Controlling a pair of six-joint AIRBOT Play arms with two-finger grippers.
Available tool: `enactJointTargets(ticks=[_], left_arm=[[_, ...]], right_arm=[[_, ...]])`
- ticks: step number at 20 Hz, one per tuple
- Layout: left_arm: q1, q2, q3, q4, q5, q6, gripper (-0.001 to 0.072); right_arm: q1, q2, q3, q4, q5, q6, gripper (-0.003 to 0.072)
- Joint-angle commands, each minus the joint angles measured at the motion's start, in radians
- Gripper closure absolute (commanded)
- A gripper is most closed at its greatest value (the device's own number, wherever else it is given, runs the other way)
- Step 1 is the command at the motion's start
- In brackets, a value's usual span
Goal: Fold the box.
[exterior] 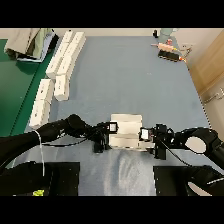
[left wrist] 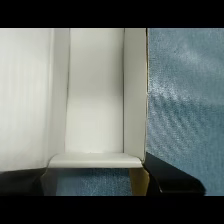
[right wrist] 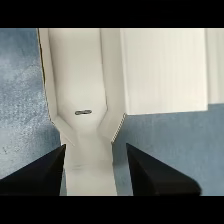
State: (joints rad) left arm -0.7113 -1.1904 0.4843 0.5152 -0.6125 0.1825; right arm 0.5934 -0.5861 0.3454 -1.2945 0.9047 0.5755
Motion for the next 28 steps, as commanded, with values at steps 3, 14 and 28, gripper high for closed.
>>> enactJointTargets(ticks=[3, 14, 28], left_arm=[[0.001, 0.000, 0.001, 0.000, 0.000, 0.000, 0.0199], [0.000, 0.000, 0.001, 0.000, 0.000, 0.000, 0.0198], [0.000, 0.000, 0.001, 0.000, 0.000, 0.000, 0.0198]], right_arm=[[0.001, -0.010, -0.021, 0.075, -0.080, -0.071, 0.0187], [0.001, -0.183, -0.021, 0.322, -0.207, -0.271, 0.0167], [0.001, -0.119, -0.005, 0.100, -0.053, -0.015, 0.0288]])
